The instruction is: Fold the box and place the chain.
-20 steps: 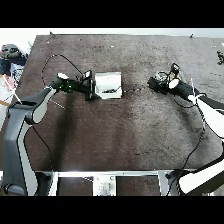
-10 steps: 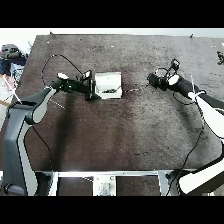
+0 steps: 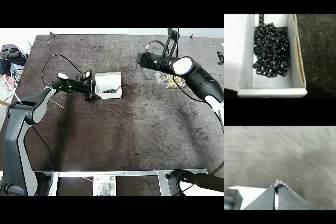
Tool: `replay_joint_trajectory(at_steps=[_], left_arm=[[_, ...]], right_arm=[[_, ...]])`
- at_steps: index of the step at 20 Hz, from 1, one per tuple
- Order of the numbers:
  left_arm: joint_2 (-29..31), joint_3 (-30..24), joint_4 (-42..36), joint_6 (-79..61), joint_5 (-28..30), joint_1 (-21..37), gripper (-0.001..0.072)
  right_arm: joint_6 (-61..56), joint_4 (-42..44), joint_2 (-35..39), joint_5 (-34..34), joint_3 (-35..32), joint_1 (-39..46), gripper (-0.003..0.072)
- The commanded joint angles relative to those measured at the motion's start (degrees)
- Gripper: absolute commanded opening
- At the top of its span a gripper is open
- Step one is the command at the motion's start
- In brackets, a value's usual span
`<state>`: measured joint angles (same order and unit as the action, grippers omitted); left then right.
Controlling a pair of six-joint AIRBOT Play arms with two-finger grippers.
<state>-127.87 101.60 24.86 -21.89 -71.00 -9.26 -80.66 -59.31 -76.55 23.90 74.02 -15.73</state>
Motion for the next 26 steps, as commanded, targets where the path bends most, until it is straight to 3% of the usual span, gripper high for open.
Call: replay_joint_trajectory(at_steps=[1,8,15,25,26], left_arm=[[0.0,0.0,0.0,0.0,0.0,0.0,0.0338],[0.0,0.0,0.0,0.0,0.0,0.0,0.0338],[0.0,0.0,0.0,0.0,0.0,0.0,0.0338],[0.0,0.0,0.0,0.0,0.0,0.0,0.0338],[0.0,0.0,0.0,0.0,0.0,0.0,0.0338]], right_arm=[[2.6,0.0,5.2,-5.3,0.9,-6.5,0.0016],[4.6,0.1,3.9,-8.5,4.6,-13.1,0.0016],[3.5,0.2,-7.3,-1.6,4.4,-13.6,0.0016],[3.5,0.0,-15.3,-1.6,4.2,-13.3,0.0018],[3.5,-0.6,-15.3,-1.2,4.2,-13.0,0.0093]])
